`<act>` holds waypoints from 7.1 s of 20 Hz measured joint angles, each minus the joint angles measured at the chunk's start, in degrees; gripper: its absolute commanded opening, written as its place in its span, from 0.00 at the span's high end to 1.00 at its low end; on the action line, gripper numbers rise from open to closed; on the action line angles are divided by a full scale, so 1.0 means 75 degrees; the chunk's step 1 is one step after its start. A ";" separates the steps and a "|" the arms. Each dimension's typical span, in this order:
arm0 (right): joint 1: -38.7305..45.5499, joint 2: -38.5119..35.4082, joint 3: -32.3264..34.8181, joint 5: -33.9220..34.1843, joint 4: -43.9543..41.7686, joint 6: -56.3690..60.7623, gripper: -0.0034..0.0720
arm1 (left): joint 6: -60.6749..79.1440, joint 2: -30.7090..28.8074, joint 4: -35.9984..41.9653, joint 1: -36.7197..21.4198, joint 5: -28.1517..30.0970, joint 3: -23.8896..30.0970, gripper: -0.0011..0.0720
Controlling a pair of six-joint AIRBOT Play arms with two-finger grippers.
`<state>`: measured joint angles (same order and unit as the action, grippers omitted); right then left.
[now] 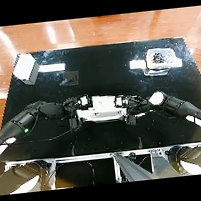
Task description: Fold the box and place the chain.
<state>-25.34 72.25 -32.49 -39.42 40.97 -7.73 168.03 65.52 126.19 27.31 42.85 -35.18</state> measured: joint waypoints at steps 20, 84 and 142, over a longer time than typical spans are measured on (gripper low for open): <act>0.0000 0.0000 0.0000 0.0114 -0.0023 0.0003 0.23 | 0.0402 0.0405 0.0391 0.0557 -0.0804 -0.0020 0.42; 0.0003 0.0000 0.0000 0.0114 -0.0026 0.0000 0.23 | 0.0338 0.0819 0.1116 0.1693 -0.2174 -0.0029 0.36; -0.0003 0.0000 0.0000 -0.0041 -0.0017 -0.0032 0.23 | -1.0031 0.0889 -0.0044 -0.2492 0.1862 -0.0157 0.96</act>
<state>-25.36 72.25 -32.49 -39.72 40.84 -7.97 92.79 72.18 125.86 8.62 56.82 -36.36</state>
